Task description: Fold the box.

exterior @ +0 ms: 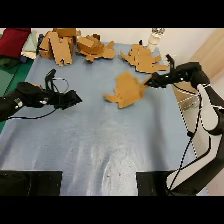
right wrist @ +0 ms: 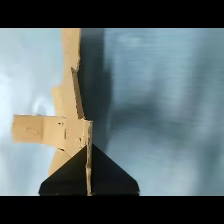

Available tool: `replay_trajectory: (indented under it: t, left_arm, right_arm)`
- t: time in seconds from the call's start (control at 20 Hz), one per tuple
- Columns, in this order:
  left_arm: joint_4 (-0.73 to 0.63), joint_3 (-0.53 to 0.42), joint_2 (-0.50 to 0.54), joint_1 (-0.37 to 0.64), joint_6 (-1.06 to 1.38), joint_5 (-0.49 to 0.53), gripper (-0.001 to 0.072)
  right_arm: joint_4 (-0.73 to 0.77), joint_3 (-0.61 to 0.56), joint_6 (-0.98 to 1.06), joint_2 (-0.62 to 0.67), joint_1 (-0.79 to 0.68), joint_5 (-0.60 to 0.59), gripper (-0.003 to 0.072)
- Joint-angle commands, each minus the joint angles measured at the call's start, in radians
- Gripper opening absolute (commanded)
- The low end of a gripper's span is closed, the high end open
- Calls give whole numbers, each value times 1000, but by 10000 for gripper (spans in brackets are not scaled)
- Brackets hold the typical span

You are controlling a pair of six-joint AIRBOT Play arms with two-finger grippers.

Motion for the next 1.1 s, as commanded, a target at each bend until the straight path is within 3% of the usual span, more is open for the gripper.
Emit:
replay_trajectory:
  t: [0.0, 0.15, 0.3, 0.45, 0.65, 0.9, 1.0, 1.05]
  left_arm:
    - [1, -1, -10, 121, 89, -143, 406]
    - [-4, -1, -46, 193, 179, -256, 406]
    - [-60, 0, -113, 220, 270, -300, 406]
    - [-203, 0, -204, 223, 380, -332, 407]
    - [-352, 2, -312, 222, 500, -437, 408]
    - [-392, 3, -364, 222, 576, -513, 411]
    - [-392, 3, -364, 222, 589, -509, 525]
    - [-392, 3, -364, 222, 590, -505, 525]
  right_arm:
    - [3, -224, -3, 165, 150, 170, 0]
    - [2, -560, -2, 393, 263, 389, 0]
    - [-2, -865, 64, 623, 351, 531, 0]
    - [-18, -1072, 162, 808, 448, 666, 0]
    - [-61, -1161, 183, 932, 590, 786, 1]
    - [-118, -1162, 183, 914, 752, 863, 3]
    - [-122, -1161, 196, 898, 792, 898, 3]
    - [-122, -1161, 203, 892, 804, 916, 2]
